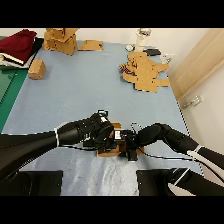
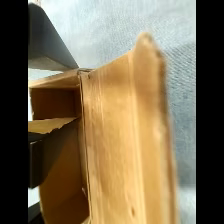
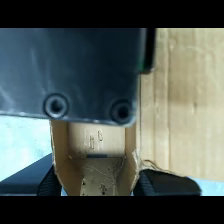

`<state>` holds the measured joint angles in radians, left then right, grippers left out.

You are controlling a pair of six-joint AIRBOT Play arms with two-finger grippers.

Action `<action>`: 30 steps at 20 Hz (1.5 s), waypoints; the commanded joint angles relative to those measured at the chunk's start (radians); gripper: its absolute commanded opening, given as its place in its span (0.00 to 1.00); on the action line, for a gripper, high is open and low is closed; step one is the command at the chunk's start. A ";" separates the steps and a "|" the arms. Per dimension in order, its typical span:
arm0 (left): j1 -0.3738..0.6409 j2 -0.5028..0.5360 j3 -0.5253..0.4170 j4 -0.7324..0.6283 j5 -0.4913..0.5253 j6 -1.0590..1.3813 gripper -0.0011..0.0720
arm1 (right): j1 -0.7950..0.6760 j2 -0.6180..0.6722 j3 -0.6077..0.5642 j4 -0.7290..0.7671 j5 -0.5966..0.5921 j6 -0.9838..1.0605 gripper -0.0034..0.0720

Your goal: Fold the box.

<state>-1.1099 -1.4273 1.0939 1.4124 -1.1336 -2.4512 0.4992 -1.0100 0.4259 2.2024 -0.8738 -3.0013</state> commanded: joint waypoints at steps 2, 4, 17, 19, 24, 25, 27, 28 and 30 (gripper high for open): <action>0.006 0.054 0.001 0.031 -0.004 -0.011 0.59 | 0.001 0.000 0.001 0.000 0.000 0.000 0.72; 0.021 0.092 0.001 0.032 -0.034 -0.020 0.59 | 0.001 0.000 0.001 0.000 0.000 0.000 0.72; 0.110 0.148 0.026 0.006 -0.089 0.025 0.41 | 0.001 0.000 0.001 0.000 0.000 0.000 0.72; 0.130 0.159 0.027 0.001 -0.107 0.063 0.23 | 0.001 0.000 0.001 0.000 0.000 0.000 0.72; 0.235 0.222 -0.004 -0.002 -0.165 0.290 0.03 | 0.001 0.000 0.001 0.000 0.000 0.000 0.72; 0.259 0.245 -0.020 -0.001 -0.163 0.340 0.03 | 0.001 0.000 0.001 0.000 0.000 0.000 0.72; 0.321 0.289 -0.064 -0.004 -0.151 0.500 0.03 | 0.001 0.000 0.001 0.000 0.000 0.000 0.72; 0.357 0.306 -0.090 -0.023 -0.148 0.604 0.03 | 0.001 0.000 0.001 0.000 0.000 0.000 0.72; 0.445 0.332 -0.165 -0.147 -0.111 0.905 0.03 | 0.001 0.000 0.001 0.000 0.000 0.000 0.72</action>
